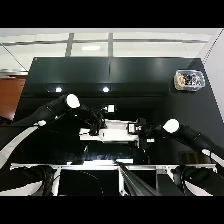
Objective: Fold the box and place the chain.
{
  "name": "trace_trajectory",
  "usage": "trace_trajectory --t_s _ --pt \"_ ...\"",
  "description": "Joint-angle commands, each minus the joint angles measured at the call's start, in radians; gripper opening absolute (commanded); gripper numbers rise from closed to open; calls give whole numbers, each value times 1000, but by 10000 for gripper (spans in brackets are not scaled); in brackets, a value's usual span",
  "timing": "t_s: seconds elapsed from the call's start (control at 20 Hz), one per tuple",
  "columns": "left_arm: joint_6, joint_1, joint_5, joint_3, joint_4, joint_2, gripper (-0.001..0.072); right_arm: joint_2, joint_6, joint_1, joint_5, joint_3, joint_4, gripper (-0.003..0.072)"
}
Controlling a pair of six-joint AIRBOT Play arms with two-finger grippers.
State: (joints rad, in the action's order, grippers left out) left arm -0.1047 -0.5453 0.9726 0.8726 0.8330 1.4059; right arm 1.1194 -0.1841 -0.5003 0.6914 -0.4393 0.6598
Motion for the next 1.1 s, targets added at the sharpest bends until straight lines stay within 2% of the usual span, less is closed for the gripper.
trace_trajectory --t_s 0.0,1.05 --pt "0 0 9 0 1 8 29 10 -8 0 -28 0 -5 702" --pt "0 -16 -29 -9 34 18 31 10 -8 -1 -26 0 -36 701"
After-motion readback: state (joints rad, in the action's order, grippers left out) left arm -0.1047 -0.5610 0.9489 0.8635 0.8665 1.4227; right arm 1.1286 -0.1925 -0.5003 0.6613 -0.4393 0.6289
